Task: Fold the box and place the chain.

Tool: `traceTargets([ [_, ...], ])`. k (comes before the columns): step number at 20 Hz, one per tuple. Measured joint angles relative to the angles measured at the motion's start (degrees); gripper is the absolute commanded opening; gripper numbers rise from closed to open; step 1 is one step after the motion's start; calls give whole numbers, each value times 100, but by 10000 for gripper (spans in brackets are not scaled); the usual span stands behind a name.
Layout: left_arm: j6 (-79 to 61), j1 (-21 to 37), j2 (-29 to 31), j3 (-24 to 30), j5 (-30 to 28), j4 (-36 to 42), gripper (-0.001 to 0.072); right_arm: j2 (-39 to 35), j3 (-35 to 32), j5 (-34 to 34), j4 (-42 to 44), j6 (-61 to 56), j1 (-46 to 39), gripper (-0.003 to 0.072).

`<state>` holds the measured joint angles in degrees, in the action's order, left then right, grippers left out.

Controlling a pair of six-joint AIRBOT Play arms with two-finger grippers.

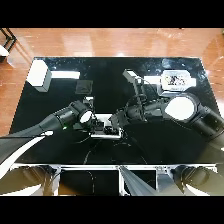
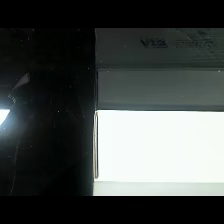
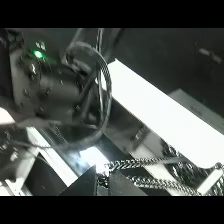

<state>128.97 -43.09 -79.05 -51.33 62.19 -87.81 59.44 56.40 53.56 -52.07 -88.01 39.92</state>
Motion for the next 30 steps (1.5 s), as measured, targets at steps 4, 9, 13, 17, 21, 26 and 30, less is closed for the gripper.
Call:
traceTargets([
  [4,2,0,0,0,-2,-2,26,39,350,-44,341,234,-111,27],
  [9,2,0,0,0,-4,-2,26,52,942,125,540,332,-291,27],
  [13,0,0,0,0,-9,-4,25,52,1198,459,518,341,-326,28],
  [17,2,0,0,0,-13,-4,26,81,885,629,247,214,-240,28],
  [21,0,2,0,0,-17,-4,25,308,391,286,133,164,-181,28],
  [26,0,0,0,0,-17,-4,25,616,181,61,105,149,-177,448],
  [30,2,0,0,0,-20,-11,26,619,149,348,76,264,-468,667],
])
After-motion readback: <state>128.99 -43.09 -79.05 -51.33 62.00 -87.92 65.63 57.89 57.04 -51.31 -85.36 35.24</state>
